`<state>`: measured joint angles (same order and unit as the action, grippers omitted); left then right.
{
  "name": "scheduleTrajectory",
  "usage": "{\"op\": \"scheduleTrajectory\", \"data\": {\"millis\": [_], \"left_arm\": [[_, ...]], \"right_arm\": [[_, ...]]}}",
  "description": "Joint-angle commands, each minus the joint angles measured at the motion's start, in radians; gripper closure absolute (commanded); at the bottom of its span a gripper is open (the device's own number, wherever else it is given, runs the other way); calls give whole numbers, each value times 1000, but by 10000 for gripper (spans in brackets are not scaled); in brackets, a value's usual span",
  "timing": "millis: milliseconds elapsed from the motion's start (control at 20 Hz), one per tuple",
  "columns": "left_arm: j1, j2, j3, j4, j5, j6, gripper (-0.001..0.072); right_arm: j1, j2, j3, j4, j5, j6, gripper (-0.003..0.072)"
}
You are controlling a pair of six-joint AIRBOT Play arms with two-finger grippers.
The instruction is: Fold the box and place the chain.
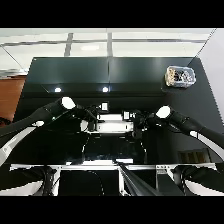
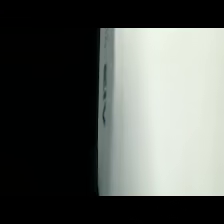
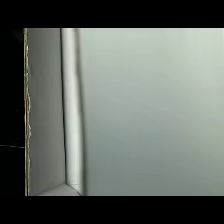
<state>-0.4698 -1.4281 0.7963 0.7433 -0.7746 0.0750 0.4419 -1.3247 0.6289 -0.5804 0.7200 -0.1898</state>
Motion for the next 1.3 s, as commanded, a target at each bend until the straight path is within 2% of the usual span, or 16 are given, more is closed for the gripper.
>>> {"op": "scheduleTrajectory", "data": {"millis": [0, 300, 350, 500, 550, 600, 750, 800, 850, 900, 950, 1000, 1150, 1250], "left_arm": [[0, 0, 1, 0, 0, 0, 682], [0, 0, 1, 0, 0, 0, 682], [0, 0, 1, 0, 0, 0, 682], [0, 0, 1, 0, 0, 0, 682], [0, 0, 1, 0, 1, 0, 682], [0, 0, 1, 0, 5, 0, 683], [0, 1, 1, 0, 6, 0, 681], [1, 7, 1, 1, 4, -1, 658], [2, 23, 1, 8, 4, -4, 476], [6, 48, 1, 16, 4, -9, 213], [15, 80, 1, 31, 3, -53, 72], [28, 123, 1, 75, -4, -119, 5], [82, 268, 0, 285, -95, -357, 5], [136, 345, 0, 369, -222, -559, 11]], "right_arm": [[1, -11, 0, 1, -6, 2, -5], [1, -11, 0, 3, -6, 2, -5], [1, -11, 0, 2, -6, 2, 21], [1, -11, 0, 2, -7, 2, 26], [1, -11, 0, 2, -6, 2, 89], [1, -11, 0, 2, -7, 2, 217], [1, -11, 0, 2, -8, 2, 213], [1, -11, 0, 2, -8, 2, 213], [1, -11, 0, 3, -10, 2, 213], [1, -11, 0, 3, -10, 2, 213], [1, -11, 0, 3, -10, 2, 213], [1, -11, 0, 3, -10, 2, 213], [1, -11, 0, 3, -9, 2, 213], [1, -11, 0, 3, -9, 2, 213]]}}
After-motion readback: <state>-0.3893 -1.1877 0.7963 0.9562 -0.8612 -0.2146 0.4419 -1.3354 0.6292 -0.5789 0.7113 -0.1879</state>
